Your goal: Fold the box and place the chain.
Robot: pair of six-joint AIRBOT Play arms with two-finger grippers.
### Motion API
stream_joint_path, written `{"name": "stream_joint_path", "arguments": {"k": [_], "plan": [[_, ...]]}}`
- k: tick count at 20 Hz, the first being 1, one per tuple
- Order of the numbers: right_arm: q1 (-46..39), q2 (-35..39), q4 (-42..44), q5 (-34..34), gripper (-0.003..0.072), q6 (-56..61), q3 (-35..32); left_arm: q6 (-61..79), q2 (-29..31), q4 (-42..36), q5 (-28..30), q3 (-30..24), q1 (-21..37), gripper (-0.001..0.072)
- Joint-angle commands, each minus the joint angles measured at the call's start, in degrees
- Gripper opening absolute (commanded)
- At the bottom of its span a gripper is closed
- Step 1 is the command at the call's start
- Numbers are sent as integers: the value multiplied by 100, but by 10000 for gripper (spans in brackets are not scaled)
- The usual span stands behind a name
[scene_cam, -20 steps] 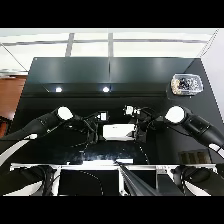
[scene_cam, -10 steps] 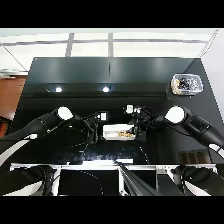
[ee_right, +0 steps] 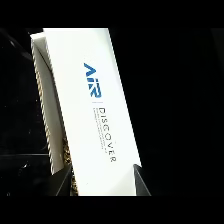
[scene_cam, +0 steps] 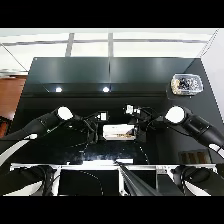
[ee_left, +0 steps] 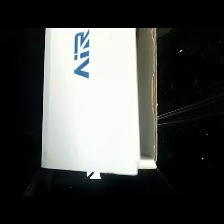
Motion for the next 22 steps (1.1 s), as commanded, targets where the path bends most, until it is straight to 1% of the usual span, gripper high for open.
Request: {"name": "stream_joint_path", "arguments": {"k": [1,13,20,22], "plan": [[0,0,11,57,440,44,0,-2,-4,0,-2,2,2,367],[0,0,-46,74,442,407,0,-2,-4,0,-2,2,2,367],[0,0,-203,31,442,369,2,-2,-4,0,0,2,2,367],[2,0,-201,52,441,103,4,-2,-4,0,-2,2,2,367]]}}
